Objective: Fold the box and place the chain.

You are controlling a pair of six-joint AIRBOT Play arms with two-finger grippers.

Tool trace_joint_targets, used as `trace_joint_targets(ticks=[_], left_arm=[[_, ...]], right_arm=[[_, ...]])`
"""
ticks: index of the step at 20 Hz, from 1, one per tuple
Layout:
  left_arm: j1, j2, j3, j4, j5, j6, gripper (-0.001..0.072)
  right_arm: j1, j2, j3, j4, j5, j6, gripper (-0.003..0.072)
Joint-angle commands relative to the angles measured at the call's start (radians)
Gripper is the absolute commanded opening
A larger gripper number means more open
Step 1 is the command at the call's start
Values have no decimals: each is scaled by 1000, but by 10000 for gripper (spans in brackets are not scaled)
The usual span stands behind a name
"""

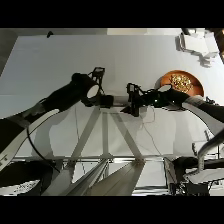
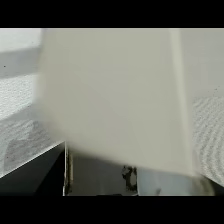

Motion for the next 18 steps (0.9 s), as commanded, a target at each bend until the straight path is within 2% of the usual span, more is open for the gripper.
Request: trace_joint_targets(ticks=[1, 5, 9, 14, 18], left_arm=[[55, 55, 1, -103, -67, 167, 648], [171, 65, -4, -307, -114, 447, 634], [320, 67, -57, -595, -51, 830, 636], [473, 67, -135, -747, 25, 1525, 637], [582, 52, -229, -953, 33, 2168, 663]], right_arm=[[0, 0, 0, -5, 3, -3, 335], [0, 0, 0, -5, 3, -3, 335], [0, 0, 0, -5, 3, -3, 335], [0, 0, 0, -5, 3, -3, 335], [0, 0, 0, -4, 4, -3, 335]])
